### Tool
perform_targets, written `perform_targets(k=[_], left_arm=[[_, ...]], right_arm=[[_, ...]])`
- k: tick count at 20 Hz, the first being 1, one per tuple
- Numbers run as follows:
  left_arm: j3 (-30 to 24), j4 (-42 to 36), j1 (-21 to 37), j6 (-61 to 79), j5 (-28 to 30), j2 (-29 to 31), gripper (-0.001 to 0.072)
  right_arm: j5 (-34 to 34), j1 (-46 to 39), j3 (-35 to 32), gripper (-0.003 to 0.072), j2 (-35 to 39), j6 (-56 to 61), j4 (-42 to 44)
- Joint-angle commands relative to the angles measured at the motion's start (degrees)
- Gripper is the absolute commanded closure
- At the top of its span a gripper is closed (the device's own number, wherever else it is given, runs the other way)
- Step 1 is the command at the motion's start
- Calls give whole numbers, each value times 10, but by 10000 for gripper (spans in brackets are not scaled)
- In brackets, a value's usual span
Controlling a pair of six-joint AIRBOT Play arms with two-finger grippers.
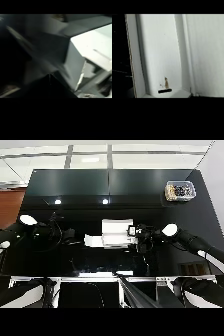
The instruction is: Fold the box and place the chain.
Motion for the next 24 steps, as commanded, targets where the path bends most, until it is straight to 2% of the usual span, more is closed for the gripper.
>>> perform_targets(k=[1, 3, 5, 9, 10, 12, 13, 15, 18, 21, 22, 23, 24], left_arm=[[-7, -65, -50, 13, 42, -49, 687], [1, -65, -103, -3, 75, -56, 687], [13, -65, -130, 0, 84, -57, 687], [34, -113, -125, 104, 41, -57, 680], [40, -119, -116, 115, 29, -57, 632], [50, -119, -97, 115, 17, -56, 306], [52, -119, -91, 115, 13, -56, 193], [53, -128, -90, 115, 1, -57, 21], [53, -131, -107, 115, -25, -57, 7], [57, -132, -140, 115, 0, -57, 23], [61, -134, -150, 115, 4, -57, 62], [66, -147, -158, 115, -3, -57, 160], [70, -160, -165, 118, -9, -57, 173]], right_arm=[[0, 0, 0, 559, 0, 0, 0], [0, 0, 0, 559, 0, 0, 0], [0, 0, 0, 559, 0, 0, 0], [0, 0, 0, 560, 0, 0, 0], [0, 0, 0, 560, 0, 0, 0], [0, 0, 0, 560, 0, 0, 0], [0, 0, 0, 560, 0, 0, 0], [0, 0, 0, 559, 0, 0, 0], [0, 0, 0, 559, 0, 0, 0], [0, 0, 0, 559, 0, 0, 0], [0, 0, 0, 559, 0, 0, 0], [0, 0, 0, 559, 0, 0, 0], [0, 0, 0, 559, 0, 0, 0]])
